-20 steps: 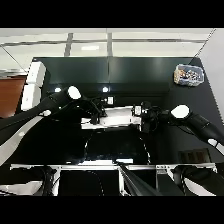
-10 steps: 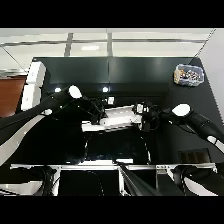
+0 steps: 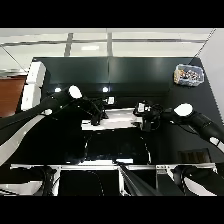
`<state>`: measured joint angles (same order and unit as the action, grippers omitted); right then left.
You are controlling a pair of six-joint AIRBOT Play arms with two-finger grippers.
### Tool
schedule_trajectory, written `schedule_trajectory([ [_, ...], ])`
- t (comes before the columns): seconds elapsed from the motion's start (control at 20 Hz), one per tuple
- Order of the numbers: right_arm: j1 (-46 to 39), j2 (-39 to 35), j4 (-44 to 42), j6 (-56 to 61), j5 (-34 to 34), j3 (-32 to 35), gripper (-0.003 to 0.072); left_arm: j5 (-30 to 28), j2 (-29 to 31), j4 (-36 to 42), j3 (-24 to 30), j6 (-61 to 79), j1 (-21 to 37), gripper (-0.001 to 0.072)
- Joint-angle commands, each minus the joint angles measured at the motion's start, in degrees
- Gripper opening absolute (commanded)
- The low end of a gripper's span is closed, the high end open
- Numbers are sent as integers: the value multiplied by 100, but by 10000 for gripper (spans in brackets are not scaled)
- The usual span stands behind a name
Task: Fold the box and place the chain.
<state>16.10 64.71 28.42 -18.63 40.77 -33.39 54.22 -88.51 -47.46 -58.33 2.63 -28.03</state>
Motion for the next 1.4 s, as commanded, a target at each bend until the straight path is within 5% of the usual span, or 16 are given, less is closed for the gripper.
schedule_trajectory([
  [0.0, 39, 138, -11, -7, 343, -2, 712, -35, -7, -11, -2, 9, -39, 32],
  [1.35, 247, 960, 229, -66, -96, 17, 712, -153, -26, -199, -2, -22, -162, 32],
])
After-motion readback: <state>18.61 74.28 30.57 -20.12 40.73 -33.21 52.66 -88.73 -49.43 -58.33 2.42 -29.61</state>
